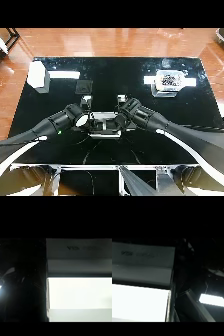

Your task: Fold the box and place the chain.

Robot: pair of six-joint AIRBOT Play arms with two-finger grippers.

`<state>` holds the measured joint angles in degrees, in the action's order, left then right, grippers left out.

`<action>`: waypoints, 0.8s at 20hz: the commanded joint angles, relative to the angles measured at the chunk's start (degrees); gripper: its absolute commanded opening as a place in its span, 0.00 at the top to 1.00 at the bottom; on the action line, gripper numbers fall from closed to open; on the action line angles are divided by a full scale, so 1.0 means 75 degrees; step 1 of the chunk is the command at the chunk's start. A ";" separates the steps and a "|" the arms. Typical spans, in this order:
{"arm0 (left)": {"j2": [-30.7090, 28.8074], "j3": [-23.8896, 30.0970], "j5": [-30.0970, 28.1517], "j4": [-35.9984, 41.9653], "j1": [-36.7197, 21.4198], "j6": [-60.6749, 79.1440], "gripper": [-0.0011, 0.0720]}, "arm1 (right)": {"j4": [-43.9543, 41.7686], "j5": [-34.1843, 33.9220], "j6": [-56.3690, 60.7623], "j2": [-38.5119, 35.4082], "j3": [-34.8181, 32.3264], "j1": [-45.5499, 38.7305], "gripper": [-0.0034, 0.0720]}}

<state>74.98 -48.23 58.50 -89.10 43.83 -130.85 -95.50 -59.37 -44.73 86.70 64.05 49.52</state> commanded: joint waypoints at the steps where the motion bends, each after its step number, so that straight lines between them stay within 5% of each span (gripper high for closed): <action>1: 0.0003 -0.0009 0.0003 0.0000 0.0003 0.0020 0.96 | 0.0184 -0.0032 0.0035 0.0041 0.0026 0.0006 0.56; 12: 0.0003 -0.0009 -0.0015 0.0000 0.0003 0.0020 0.96 | 0.0219 0.0096 0.0052 0.0160 0.0026 0.0003 0.56; 16: 0.0003 -0.0009 -0.0026 0.0000 0.0003 0.0020 0.96 | 0.0224 0.0093 0.0041 0.0160 0.0026 0.0003 0.82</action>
<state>74.98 -48.23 58.13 -89.12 43.83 -130.69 -93.82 -58.67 -44.36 87.85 64.23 49.52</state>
